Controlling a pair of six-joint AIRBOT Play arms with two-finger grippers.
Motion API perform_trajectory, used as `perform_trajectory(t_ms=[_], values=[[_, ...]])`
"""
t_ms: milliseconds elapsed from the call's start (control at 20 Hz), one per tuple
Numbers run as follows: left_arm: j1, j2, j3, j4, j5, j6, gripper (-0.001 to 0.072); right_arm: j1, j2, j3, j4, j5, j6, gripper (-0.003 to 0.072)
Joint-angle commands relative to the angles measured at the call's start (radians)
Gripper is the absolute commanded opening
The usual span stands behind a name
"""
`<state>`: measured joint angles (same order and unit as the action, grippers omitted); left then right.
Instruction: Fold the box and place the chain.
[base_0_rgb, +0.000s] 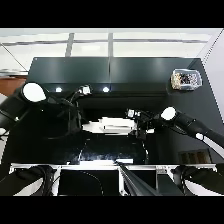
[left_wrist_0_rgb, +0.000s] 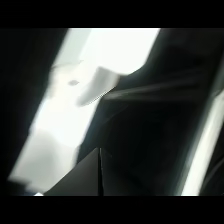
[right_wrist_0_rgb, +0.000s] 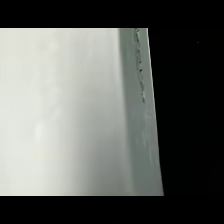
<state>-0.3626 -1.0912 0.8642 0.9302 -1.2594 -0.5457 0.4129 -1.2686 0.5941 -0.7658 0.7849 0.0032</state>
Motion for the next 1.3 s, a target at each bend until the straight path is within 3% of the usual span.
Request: perform_trajectory(t_ms=[0, 250, 450, 550, 900, 1250], values=[[-0.055, 0.01, -0.12, -0.316, 0.124, -0.049, 0.0026, 0.0, 0.0, 0.0, -0.002, -0.004, 0.001, 0.0402], [-0.135, 0.01, -0.284, -0.544, 0.512, 0.028, 0.0026, 0.0, 0.0, 0.0, -0.003, -0.003, 0.001, 0.0402], [-0.146, 0.01, -0.302, -0.764, 0.694, 0.209, 0.0027, 0.0, 0.0, 0.0, -0.003, -0.004, 0.0, 0.0402], [-0.148, 0.0, -0.302, -0.759, 0.771, 0.218, 0.0026, 0.0, 0.0, 0.0, -0.003, -0.005, 0.0, 0.0402], [-0.193, -0.153, -0.28, -0.748, 0.817, 0.232, 0.0026, 0.0, 0.0, 0.0, -0.002, -0.01, 0.001, 0.0402], [-0.193, -0.169, -0.276, -0.748, 0.808, 0.232, 0.0026, 0.0, 0.0, 0.0, -0.002, -0.01, 0.001, 0.0402]])
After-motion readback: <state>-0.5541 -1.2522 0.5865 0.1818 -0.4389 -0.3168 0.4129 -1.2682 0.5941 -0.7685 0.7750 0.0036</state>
